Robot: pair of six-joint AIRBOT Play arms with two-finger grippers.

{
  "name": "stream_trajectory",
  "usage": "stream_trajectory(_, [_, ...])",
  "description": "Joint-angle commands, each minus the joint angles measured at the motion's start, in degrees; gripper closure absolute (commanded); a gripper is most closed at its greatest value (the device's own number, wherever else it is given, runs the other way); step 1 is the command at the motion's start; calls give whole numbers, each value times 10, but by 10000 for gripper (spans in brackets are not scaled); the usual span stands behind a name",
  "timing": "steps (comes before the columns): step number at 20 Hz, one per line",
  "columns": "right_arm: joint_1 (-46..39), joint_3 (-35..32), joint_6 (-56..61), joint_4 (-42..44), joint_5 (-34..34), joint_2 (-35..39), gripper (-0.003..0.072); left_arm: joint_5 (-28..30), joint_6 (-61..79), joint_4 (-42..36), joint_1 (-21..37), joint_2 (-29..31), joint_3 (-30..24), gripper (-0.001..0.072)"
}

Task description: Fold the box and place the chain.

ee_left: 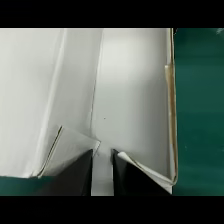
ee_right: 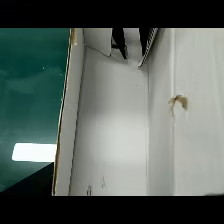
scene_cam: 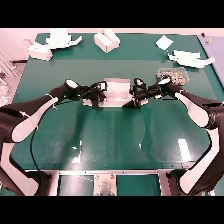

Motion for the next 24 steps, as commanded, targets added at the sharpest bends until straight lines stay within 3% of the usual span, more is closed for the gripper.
stream_trajectory(1, [0, 0, -1, 0, -1, 0, 125, 10, 2, -2, 4, 0, 2, 540])
stream_trajectory(9, [0, 0, -1, 0, -1, 0, 125, -63, -5, -2, 62, 36, 2, 539])
stream_trajectory(14, [0, 0, -1, 0, -1, 0, 125, -72, -64, 0, 80, 57, 2, 540])
stream_trajectory(19, [0, 0, -1, 0, -1, 0, 125, -109, -236, -1, 117, 70, 2, 541])
stream_trajectory(24, [0, 0, -1, 0, -1, 0, 125, -188, -434, 3, 184, 71, 3, 541])
